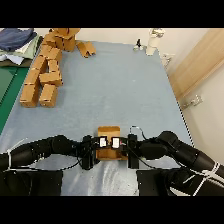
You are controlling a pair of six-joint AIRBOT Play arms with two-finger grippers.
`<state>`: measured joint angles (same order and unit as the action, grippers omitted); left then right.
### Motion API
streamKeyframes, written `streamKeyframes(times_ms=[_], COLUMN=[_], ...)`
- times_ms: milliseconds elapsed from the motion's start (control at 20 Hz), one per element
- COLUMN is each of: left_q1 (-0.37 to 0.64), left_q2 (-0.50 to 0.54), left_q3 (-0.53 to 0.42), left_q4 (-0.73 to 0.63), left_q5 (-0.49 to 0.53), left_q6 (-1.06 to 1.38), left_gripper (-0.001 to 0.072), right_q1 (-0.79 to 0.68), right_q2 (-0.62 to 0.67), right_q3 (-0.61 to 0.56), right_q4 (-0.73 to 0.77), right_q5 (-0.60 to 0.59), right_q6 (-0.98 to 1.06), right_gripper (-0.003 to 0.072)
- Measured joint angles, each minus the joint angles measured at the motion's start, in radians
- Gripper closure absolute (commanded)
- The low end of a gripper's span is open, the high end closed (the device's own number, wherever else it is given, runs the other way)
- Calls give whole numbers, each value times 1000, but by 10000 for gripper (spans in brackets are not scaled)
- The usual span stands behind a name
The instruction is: Fold the box.
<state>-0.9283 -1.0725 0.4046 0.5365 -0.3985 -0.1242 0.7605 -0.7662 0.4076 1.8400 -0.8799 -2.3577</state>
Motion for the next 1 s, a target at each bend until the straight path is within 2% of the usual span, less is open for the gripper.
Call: streamKeyframes(times_ms=[250, 450, 700, 1000], left_q1=[0, 0, 0, 0], left_q2=[0, 0, 0, 0], left_q3=[0, 0, 0, 0], left_q4=[1, 1, 1, 2], left_q5=[0, -1, -1, -1], left_q6=[0, 0, 1, 2], left_gripper=[251, 250, 250, 250], right_q1=[-5, -54, -124, -140], right_q2=[11, 53, 69, 70], right_q3=[78, 98, 47, -51], right_q4=[-327, -461, -372, -200], right_q5=[-184, -305, -355, -255], right_q6=[595, 1003, 1236, 1309], right_gripper=[684, 684, 684, 684])
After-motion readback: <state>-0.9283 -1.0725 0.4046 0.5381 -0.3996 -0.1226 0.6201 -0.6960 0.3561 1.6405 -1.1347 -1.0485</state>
